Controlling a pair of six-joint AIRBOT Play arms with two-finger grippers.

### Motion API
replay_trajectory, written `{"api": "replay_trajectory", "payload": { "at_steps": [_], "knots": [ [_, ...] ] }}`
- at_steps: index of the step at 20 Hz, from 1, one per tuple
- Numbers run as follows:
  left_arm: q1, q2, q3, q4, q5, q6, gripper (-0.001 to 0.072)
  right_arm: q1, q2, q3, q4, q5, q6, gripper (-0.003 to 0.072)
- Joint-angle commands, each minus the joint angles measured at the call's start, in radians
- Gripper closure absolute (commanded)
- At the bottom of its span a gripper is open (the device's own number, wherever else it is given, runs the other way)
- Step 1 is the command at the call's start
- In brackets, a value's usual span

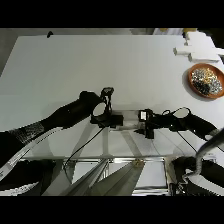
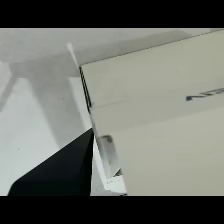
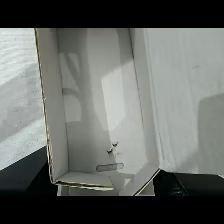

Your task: Fold the box and place the chain.

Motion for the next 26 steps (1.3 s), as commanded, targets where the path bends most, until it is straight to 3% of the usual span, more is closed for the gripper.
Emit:
{"api": "replay_trajectory", "payload": {
  "at_steps": [1, 7, 24, 25, 26],
  "knots": [
    [-0.011, -0.011, 0.013, 0.087, -0.031, -0.137, 0.0439, 0.0, 0.001, 0.0, 0.0, 0.0, 0.0, 0.0367],
    [-0.027, -0.071, 0.084, 0.111, -0.124, -0.193, 0.044, 0.0, 0.001, 0.0, 0.0, 0.0, 0.0, 0.0367],
    [-0.072, -0.155, 0.083, 0.156, -0.091, -0.203, 0.0447, 0.0, 0.001, 0.0, 0.0, 0.0, 0.0, 0.0367],
    [-0.073, -0.156, 0.08, 0.154, -0.09, -0.203, 0.0496, 0.0, 0.001, 0.0, 0.0, 0.0, 0.0, 0.0367],
    [-0.072, -0.156, 0.079, 0.154, -0.091, -0.203, 0.0601, 0.0, 0.001, 0.0, 0.0, 0.0, 0.0, 0.0367]
  ]
}}
